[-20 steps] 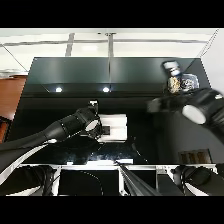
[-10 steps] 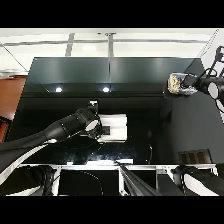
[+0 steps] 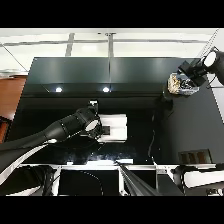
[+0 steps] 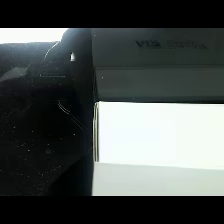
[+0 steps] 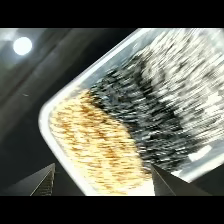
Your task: Fold the box and place the chain.
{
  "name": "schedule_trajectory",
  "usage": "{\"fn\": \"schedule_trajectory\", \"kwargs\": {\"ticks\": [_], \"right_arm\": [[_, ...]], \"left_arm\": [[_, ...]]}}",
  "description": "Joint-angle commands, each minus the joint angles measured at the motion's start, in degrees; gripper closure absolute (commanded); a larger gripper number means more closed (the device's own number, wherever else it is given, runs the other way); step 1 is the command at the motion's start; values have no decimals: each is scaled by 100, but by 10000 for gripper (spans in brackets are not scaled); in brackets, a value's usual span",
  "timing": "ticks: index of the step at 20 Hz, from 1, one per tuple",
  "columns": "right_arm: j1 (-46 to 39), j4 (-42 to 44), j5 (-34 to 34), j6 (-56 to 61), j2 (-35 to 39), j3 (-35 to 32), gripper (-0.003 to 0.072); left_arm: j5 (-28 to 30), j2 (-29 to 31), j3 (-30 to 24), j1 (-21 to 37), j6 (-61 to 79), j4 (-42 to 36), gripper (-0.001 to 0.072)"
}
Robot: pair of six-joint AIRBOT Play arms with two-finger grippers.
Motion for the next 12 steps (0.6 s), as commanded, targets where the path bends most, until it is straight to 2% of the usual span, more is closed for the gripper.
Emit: {"fn": "schedule_trajectory", "kwargs": {"ticks": [1, 9, 12], "right_arm": [[-63, 911, 328, 841, -485, 485, 8], [-96, 859, 284, 872, -723, 485, 8], [-205, 863, 466, 859, -723, 485, 8]], "left_arm": [[4, -2, -2, -2, 2, 13, 680], [2, -2, -2, 0, 2, 46, 680], [4, -2, -2, 0, 2, 46, 680]]}}
